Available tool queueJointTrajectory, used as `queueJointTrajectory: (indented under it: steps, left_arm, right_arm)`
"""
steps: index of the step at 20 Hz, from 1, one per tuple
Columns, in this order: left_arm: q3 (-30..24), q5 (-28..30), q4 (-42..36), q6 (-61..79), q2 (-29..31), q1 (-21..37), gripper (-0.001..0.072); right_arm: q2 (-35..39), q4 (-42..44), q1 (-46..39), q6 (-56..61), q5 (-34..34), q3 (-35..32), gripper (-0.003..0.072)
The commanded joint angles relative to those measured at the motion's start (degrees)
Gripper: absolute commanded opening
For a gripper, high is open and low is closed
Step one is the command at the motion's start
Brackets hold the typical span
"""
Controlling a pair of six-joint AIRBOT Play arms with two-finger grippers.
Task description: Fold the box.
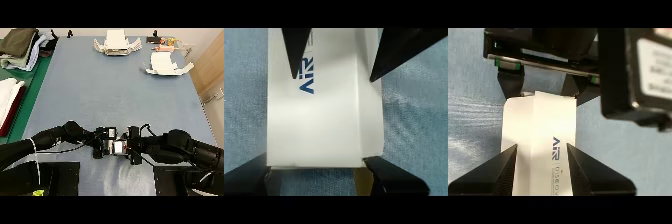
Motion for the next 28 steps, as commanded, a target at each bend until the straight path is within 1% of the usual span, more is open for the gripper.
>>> queueJointTrajectory:
  steps: [1,8,11,13,16,17,18,21,24,28]
  left_arm:
    - [0.0,-0.1,0.0,0.0,0.0,0.0,0.0598]
    - [0.0,-0.1,0.0,0.0,0.0,0.0,0.0597]
    - [0.0,-0.1,0.0,0.0,0.0,0.0,0.0598]
    - [0.0,-0.1,0.0,0.0,0.0,0.0,0.0597]
    - [0.0,-0.1,0.0,0.0,0.0,0.0,0.0597]
    - [0.0,-0.1,0.0,0.0,0.0,0.0,0.0597]
    - [0.0,-0.1,0.0,0.0,0.0,0.0,0.0597]
    - [0.0,-0.1,0.0,0.0,0.0,0.0,0.0597]
    - [0.0,-0.1,0.0,0.0,0.0,0.0,0.0597]
    - [0.0,-0.1,0.0,0.0,0.0,0.0,0.0597]
  right_arm:
    - [1.3,-0.8,0.1,-2.4,1.2,0.0,0.0487]
    - [3.5,-1.2,0.1,-2.4,1.9,0.0,0.0485]
    - [3.5,-3.5,0.1,-2.4,3.9,0.0,0.0483]
    - [3.8,-2.4,0.1,-2.4,4.2,0.0,0.0483]
    - [4.5,4.7,0.3,-3.4,-0.7,0.0,0.0489]
    - [4.3,5.7,0.3,-3.4,-2.5,-0.1,0.0554]
    - [3.7,5.4,0.2,-3.4,-3.7,-0.2,0.0583]
    - [1.8,0.7,0.2,-3.4,-2.6,-0.2,0.0583]
    - [1.5,-1.6,0.2,-3.4,-0.9,-0.1,0.0582]
    - [1.6,-5.0,0.2,-3.3,-0.5,0.2,0.0581]
